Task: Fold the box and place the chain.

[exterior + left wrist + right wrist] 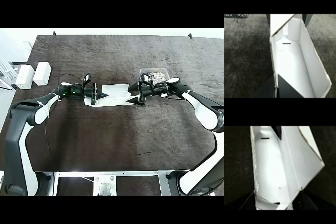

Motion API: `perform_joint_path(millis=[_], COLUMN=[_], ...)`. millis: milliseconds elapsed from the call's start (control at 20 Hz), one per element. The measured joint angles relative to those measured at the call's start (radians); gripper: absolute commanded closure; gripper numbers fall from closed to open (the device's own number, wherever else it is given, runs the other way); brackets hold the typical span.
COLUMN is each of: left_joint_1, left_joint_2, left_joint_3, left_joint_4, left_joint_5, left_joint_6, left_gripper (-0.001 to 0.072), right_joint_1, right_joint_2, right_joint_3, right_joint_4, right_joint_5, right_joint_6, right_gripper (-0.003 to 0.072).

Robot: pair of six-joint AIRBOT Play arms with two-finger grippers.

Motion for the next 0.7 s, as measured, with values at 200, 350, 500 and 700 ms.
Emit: perform_joint_path(millis=[200, 350, 500, 700], left_joint_1=[0.0, 0.0, 0.0, 0.0], left_joint_2=[0.0, 0.0, 0.0, 0.0], left_joint_3=[0.0, 0.0, 0.0, 0.0], left_joint_4=[0.0, 0.0, 0.0, 0.0], left_joint_5=[0.0, 0.0, -0.001, -0.001], left_joint_6=[0.0, 0.0, 0.0, 0.0], left_gripper=[0.0686, 0.0686, 0.0686, 0.0686], right_joint_1=[-0.002, 0.01, 0.03, 0.042], right_joint_2=[-0.057, -0.089, -0.114, -0.137], right_joint_3=[0.068, 0.092, 0.11, 0.139], right_joint_4=[0.0, -0.004, -0.014, -0.023], right_joint_5=[0.068, 0.085, 0.086, 0.088], right_joint_6=[-0.011, -0.023, -0.041, -0.049], right_gripper=[-0.0005, -0.0005, -0.0001, -0.0001])
